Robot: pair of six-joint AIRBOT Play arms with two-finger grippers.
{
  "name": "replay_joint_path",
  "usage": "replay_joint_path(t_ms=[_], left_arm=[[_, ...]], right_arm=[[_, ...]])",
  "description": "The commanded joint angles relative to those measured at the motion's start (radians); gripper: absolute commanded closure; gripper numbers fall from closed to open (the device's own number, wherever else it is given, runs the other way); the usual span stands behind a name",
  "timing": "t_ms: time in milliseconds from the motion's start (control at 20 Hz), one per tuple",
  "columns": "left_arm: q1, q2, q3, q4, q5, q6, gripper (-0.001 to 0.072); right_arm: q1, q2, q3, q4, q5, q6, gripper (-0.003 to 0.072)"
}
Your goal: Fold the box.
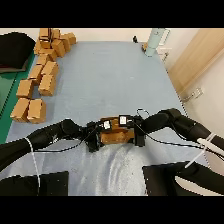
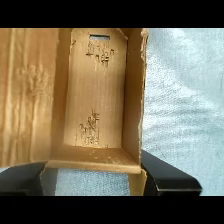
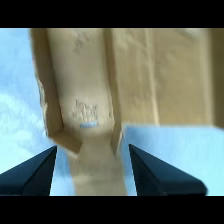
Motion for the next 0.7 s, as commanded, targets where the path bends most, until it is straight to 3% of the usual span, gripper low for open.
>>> replay_joint_path(t_ms=[0, 150, 350, 450, 500, 650], left_arm=[[0.0, 0.0, 0.001, 0.0, 0.002, 0.0, 0.0258], [0.0, 0.0, 0.001, 0.0, 0.002, 0.0, 0.0257], [0.0, 0.0, 0.001, 0.0, 0.002, 0.0, 0.0258], [0.0, 0.0, 0.001, 0.0, 0.002, 0.0, 0.0257], [0.0, 0.0, 0.001, 0.0, 0.002, 0.0, 0.0257], [0.0, 0.0, 0.001, 0.0, 0.001, 0.0, 0.0257]], right_arm=[[-0.017, 0.077, 0.001, -0.019, -0.103, 0.149, -0.0034], [-0.017, 0.15, 0.001, 0.026, -0.206, 0.47, -0.0032], [-0.017, 0.171, -0.004, 0.063, -0.208, 0.87, -0.0002], [-0.016, 0.164, -0.019, 0.081, -0.205, 0.953, 0.0207], [-0.016, 0.156, -0.026, 0.093, -0.205, 0.966, 0.0262], [-0.016, 0.119, -0.03, 0.246, -0.161, 1.008, 0.0262]])
